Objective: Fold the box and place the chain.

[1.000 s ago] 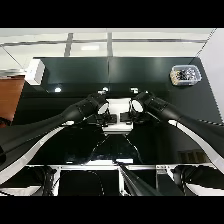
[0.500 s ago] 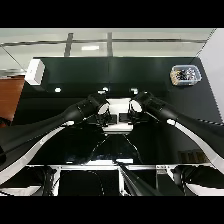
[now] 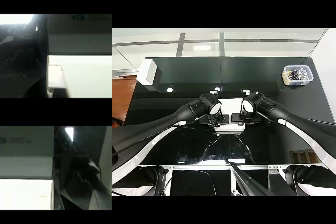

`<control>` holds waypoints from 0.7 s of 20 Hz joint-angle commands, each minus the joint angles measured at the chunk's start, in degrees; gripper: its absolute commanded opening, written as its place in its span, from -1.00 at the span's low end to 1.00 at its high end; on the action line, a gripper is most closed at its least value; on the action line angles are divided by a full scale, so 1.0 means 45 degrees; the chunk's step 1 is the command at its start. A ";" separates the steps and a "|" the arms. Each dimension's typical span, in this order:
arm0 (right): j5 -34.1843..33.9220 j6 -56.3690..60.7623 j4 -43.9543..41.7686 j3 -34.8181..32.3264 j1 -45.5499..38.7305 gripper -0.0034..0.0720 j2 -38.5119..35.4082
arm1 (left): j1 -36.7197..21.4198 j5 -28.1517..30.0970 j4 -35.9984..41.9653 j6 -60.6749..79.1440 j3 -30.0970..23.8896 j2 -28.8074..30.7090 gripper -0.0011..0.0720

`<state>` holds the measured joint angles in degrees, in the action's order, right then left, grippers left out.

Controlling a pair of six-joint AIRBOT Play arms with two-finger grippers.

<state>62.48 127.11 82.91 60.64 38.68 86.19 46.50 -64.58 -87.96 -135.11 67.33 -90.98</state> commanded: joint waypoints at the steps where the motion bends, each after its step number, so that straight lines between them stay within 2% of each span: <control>1: 0.0078 0.0010 0.0005 0.0005 0.0005 -0.60 0.0117 | -0.0015 0.0005 -0.0005 0.0015 -0.0005 0.0010 -0.90; 2: 0.0058 0.0010 -0.0010 0.0010 0.0005 -0.66 0.0117 | -0.0015 0.0000 -0.0005 0.0015 -0.0005 0.0010 -0.90; 3: 0.0068 0.0010 0.0015 0.0010 0.0005 -0.89 0.0117 | -0.0015 0.0000 -0.0005 0.0015 -0.0005 0.0010 -0.90; 9: 0.0160 0.0005 0.0034 0.0010 -0.0019 -0.88 0.0024 | -0.0015 0.0000 -0.0005 0.0015 -0.0005 0.0010 -0.90; 10: 0.0155 0.0005 0.0034 0.0015 -0.0024 -0.61 -0.0053 | -0.0015 0.0000 -0.0005 0.0015 -0.0005 0.0010 -0.90; 11: 0.0155 -0.0005 0.0068 0.0015 -0.0024 -0.23 -0.0155 | -0.0015 0.0000 -0.0010 0.0015 -0.0005 0.0010 -0.90; 14: 0.0257 -0.0573 0.0083 0.0015 -0.0024 -0.18 -0.0699 | -0.0015 0.0000 -0.0010 0.0015 -0.0005 0.0010 -0.90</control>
<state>63.31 126.48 83.29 60.64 38.54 84.82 46.50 -64.58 -87.99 -135.02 67.33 -90.98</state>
